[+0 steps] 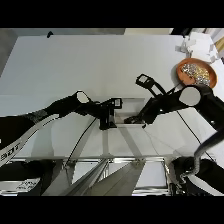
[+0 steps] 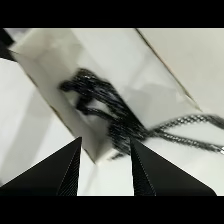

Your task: Fold the box and place the chain.

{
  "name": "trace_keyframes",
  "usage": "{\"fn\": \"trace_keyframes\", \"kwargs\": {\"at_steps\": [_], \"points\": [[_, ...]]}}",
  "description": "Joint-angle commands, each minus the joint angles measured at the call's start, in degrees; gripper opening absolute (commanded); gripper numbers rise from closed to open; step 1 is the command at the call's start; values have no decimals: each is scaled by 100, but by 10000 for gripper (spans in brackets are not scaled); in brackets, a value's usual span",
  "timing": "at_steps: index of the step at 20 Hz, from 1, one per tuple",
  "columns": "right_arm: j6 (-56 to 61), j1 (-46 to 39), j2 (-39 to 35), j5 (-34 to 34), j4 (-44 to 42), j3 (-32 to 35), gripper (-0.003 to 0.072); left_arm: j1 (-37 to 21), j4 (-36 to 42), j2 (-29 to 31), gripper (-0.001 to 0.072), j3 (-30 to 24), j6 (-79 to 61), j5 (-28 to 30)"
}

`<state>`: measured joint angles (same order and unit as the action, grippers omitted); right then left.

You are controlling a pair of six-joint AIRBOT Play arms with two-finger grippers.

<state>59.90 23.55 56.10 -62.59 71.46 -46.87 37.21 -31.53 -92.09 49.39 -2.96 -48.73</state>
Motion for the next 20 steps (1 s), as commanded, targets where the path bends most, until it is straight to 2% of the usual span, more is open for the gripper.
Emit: {"fn": "trace_keyframes", "kwargs": {"at_steps": [1, 4, 9, 12, 16, 17, 18, 20], "points": [[643, 0, -457, -81, 1257, -2, 334, 2, 0, 4, 203, 2, 0, 136], [684, -258, -452, -103, 1342, 2, 334, 2, 0, 4, 203, 2, 0, 136], [721, -837, -369, 435, 1318, 11, 334, 2, 0, 4, 203, 2, 0, 136], [717, -861, -192, 413, 914, 98, 333, 2, -2, 4, 203, 2, 0, 136], [715, -861, -24, 555, 717, 697, 332, 2, 0, 4, 203, 2, 0, 136], [715, -861, -24, 671, 669, 903, 322, 2, -2, 4, 203, 2, 0, 136], [715, -861, -24, 765, 597, 1080, 280, 2, 0, 4, 203, 2, 0, 138], [710, -861, -24, 977, 297, 1405, 270, 2, -2, 4, 203, 2, 0, 138]]}}
